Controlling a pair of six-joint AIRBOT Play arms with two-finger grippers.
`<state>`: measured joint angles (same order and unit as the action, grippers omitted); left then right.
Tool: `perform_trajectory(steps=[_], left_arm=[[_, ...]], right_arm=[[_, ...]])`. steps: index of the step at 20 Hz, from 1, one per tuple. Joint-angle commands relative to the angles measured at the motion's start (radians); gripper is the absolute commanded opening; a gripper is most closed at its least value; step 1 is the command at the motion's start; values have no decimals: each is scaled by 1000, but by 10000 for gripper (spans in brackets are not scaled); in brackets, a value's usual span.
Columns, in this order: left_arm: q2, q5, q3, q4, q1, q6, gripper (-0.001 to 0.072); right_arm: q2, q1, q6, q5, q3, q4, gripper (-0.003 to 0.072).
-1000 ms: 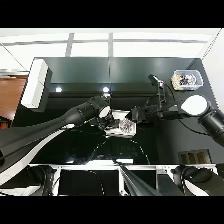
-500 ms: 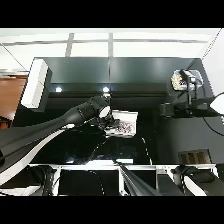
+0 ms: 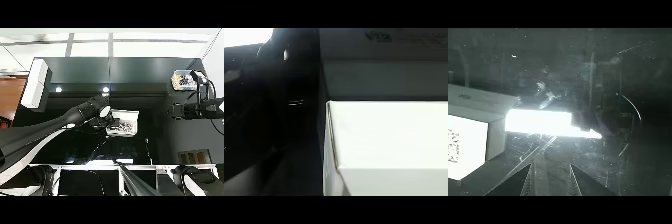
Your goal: Fold the box and place the chain.
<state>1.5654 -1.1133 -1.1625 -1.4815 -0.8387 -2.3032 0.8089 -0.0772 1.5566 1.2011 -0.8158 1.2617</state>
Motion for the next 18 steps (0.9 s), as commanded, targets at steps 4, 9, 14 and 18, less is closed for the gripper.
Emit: perform_trajectory(steps=[4,9,14,18], left_arm=[[-174,-70,-47,-195,0,138,535],[-414,-178,94,-472,116,213,534],[-577,19,391,-126,540,321,533],[-515,72,544,603,706,948,644]], right_arm=[[-1,2,-1,0,-1,23,284],[-1,2,-1,-12,-1,23,284],[-1,2,0,-24,13,22,284],[0,2,11,-28,26,10,284]])
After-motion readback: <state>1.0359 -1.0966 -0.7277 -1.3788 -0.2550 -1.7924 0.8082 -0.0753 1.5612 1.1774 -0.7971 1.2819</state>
